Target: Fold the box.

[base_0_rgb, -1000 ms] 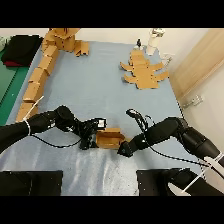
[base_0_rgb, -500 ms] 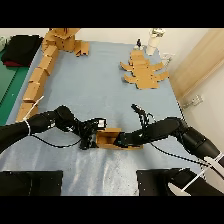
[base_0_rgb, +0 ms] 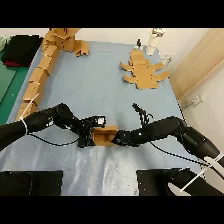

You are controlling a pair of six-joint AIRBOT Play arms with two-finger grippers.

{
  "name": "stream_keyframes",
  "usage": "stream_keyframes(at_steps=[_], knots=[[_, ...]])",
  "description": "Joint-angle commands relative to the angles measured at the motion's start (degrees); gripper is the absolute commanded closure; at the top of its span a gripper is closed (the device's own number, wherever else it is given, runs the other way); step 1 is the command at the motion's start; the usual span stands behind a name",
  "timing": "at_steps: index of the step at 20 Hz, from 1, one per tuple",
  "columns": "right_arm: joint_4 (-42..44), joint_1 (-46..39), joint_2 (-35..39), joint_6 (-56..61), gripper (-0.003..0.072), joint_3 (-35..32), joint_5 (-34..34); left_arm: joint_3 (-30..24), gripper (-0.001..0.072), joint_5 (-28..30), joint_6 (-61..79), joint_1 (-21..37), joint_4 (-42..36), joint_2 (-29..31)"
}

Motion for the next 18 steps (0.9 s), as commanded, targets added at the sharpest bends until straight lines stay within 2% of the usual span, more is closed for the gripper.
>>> stream_keyframes(at_steps=[1, 6, 7, 8, 9, 12, 13, 14, 15, 18], knots=[[0.3, 0.0, 0.0, 0.1, 0.0107, 0.0, 1.5, -0.1, 0.0367, -0.9, -1.7, 0.3, 2.1, 0.6], [0.6, 0.0, 0.0, 0.1, 0.0113, 0.0, 2.8, -0.5, 0.0366, -0.2, 1.2, 0.2, -3.6, 0.2], [0.9, 0.0, 0.0, 0.1, 0.0182, 0.0, 2.8, -0.9, 0.0367, 0.3, 2.0, 0.2, -4.6, 0.1], [1.0, 0.1, 0.0, 0.1, 0.0308, 0.0, 2.8, -1.3, 0.0367, 0.7, 3.0, 0.2, -4.9, 0.1], [1.0, 0.0, 0.0, 0.1, 0.0341, 0.0, 3.0, -1.5, 0.0367, 0.7, 3.2, 0.2, -4.8, 0.1], [2.2, 0.1, 0.0, 0.0, 0.0348, 0.0, 6.3, -2.1, 0.0366, 1.0, 4.5, 0.2, -4.7, 0.1], [2.6, 0.4, 0.0, -0.1, 0.0417, 0.0, 7.6, -2.2, 0.0367, 1.5, 4.5, 0.2, -4.7, 0.1], [2.5, 1.2, 0.0, -0.1, 0.0561, 0.0, 9.5, -2.3, 0.0367, 2.1, 4.5, 0.2, -4.4, 0.1], [2.5, 2.3, -0.1, -0.2, 0.06, 0.0, 11.7, -2.5, 0.0367, 2.8, 4.5, 0.2, -4.3, 0.1], [2.4, 5.3, -1.2, -0.2, 0.06, 0.0, 16.7, -3.2, 0.0367, 4.2, 4.3, -0.3, -3.1, 0.1]])
